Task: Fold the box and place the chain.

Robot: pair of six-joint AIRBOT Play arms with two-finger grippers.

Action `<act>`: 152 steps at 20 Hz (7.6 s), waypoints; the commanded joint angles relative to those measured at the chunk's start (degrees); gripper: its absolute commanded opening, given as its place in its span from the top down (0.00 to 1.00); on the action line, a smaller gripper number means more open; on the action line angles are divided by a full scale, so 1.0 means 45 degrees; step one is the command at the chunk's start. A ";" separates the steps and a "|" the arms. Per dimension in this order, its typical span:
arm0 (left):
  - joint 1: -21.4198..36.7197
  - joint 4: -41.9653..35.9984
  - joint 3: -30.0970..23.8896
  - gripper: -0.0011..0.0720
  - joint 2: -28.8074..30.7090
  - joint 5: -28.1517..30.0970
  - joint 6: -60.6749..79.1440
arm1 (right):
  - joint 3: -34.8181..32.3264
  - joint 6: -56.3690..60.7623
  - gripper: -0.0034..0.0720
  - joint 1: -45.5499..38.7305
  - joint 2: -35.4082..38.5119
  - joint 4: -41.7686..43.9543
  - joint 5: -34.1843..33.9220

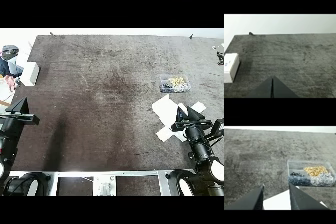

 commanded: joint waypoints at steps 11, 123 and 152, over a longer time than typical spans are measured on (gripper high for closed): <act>-0.0005 0.0000 -0.0010 0.97 0.0000 0.0000 0.0000 | 0.2302 0.0189 0.47 0.0005 -0.0758 -0.1122 -0.1107; -0.0583 0.1438 1.8831 0.02 -2.2989 -1.4780 -0.1234 | 0.9437 -0.0826 0.94 0.0933 -1.9215 0.4425 0.8888; -0.1195 0.0792 2.2323 0.97 -2.6321 -1.8933 0.1107 | 0.9437 -0.1292 0.54 -0.0136 -1.8695 0.4405 1.0763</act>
